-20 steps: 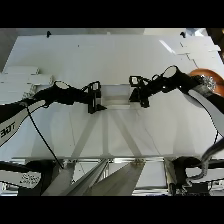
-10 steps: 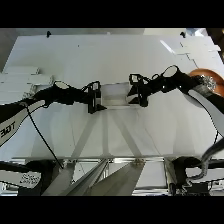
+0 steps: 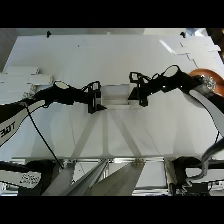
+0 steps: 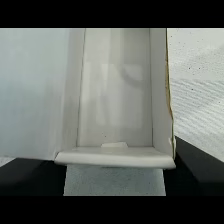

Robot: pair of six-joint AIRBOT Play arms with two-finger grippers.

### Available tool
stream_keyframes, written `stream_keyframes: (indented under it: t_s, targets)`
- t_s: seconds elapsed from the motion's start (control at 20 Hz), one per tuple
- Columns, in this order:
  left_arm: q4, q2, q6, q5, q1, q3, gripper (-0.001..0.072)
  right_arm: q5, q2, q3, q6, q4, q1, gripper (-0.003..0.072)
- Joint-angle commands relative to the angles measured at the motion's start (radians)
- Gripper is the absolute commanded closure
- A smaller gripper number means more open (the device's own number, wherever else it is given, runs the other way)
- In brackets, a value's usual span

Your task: Fold the box and place the chain.

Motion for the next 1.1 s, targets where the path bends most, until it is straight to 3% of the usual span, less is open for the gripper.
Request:
stream_keyframes:
  t_s: [0.0,0.2,0.3,0.4,0.6,0.8,1.05]
  targets:
    - [0.0,0.001,0.0,0.0,0.0,0.0,0.0449,0.005,0.091,0.0,0.151,-0.026,-0.028,0.0677]
    - [0.0,0.001,0.0,0.0,0.0,0.0,0.0449,0.006,0.251,0.0,0.526,-0.209,-0.15,0.0678]
    - [0.0,0.001,0.0,0.0,0.0,0.0,0.0449,0.016,0.262,0.0,0.86,-0.339,-0.238,0.0678]
    - [0.0,0.001,0.0,0.0,0.0,0.0,0.0449,0.041,0.24,-0.001,1.015,-0.419,-0.294,0.0681]
    - [0.0,0.001,0.0,0.0,0.0,0.0,0.0449,0.08,0.109,-0.001,1.117,-0.416,-0.287,0.0682]
    - [0.0,0.001,0.0,0.0,0.0,0.0,0.0449,0.106,-0.044,-0.001,1.06,-0.208,-0.241,0.0684]
    - [0.0,0.001,0.0,0.0,0.0,0.0,0.0449,0.098,-0.118,-0.001,1.022,-0.112,-0.185,0.0684]
